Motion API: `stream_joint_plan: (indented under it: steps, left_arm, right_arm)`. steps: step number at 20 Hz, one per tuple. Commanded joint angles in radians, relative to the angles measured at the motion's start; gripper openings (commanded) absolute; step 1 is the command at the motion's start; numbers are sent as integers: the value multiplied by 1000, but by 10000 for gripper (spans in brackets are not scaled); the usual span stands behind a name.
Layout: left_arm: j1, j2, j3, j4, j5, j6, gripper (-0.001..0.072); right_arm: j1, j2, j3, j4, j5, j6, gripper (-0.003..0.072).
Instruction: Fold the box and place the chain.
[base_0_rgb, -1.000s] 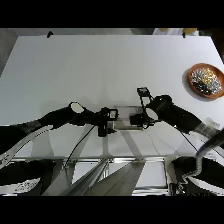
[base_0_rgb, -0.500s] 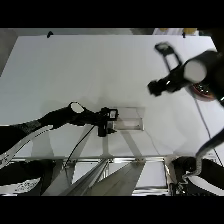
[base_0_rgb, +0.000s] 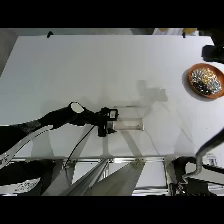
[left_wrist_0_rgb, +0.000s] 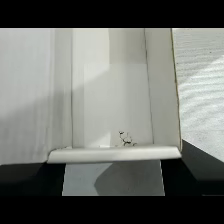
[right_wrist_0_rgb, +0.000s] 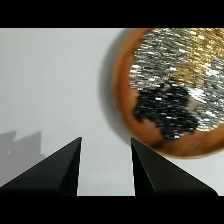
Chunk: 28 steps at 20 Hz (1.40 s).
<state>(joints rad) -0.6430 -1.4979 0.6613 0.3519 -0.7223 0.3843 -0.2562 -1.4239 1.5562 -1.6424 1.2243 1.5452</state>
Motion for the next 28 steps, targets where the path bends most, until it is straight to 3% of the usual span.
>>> stream_joint_plan:
  steps: [1,8,10,18,28]
  left_arm:
    - [1,1,0,0,0,0,275]
    - [0,1,0,0,0,0,275]
    - [1,1,0,0,0,0,275]
    - [1,1,0,0,0,0,275]
    - [1,1,0,0,0,0,275]
  right_arm:
    - [-146,-135,11,2,-22,-34,316]
    - [-198,-323,10,68,-44,-64,313]
    - [-198,-347,10,69,-63,-65,282]
    - [-198,-359,10,68,-113,-65,236]
    - [-198,-407,8,68,-92,-62,235]
